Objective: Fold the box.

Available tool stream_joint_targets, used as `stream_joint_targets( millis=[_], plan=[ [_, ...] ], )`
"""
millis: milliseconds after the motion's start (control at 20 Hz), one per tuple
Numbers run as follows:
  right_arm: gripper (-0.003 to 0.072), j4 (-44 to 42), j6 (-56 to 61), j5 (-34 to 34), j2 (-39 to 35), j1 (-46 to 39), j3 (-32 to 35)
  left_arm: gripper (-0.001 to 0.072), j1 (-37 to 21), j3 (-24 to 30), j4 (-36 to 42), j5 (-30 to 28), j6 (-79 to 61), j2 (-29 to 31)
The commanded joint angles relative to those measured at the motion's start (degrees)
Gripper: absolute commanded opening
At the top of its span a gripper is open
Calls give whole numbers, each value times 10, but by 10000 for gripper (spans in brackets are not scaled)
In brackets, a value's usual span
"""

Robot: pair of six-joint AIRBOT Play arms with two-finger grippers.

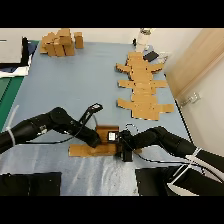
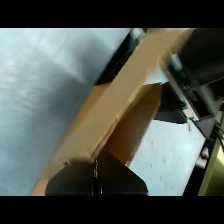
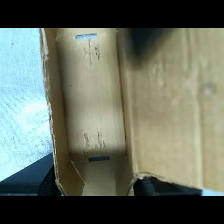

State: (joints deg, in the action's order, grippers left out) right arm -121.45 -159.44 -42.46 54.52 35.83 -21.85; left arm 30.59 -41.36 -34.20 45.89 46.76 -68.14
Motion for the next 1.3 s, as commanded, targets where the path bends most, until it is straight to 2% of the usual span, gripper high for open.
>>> stream_joint_targets(
  millis=[0,200,350,700,1250],
  plan=[
    [464,2,4,-3,0,0,0,11,-18,-1,12,52,-87,22],
    [464,3,4,-3,0,0,0,11,-17,-1,35,49,-94,24],
    [464,3,4,-3,0,0,0,11,-17,-1,47,25,-92,23],
    [464,4,4,-2,0,0,0,11,-16,-1,101,42,-113,-24],
    [464,7,4,-2,0,0,0,11,-17,-1,102,36,-77,-64]
  ],
)
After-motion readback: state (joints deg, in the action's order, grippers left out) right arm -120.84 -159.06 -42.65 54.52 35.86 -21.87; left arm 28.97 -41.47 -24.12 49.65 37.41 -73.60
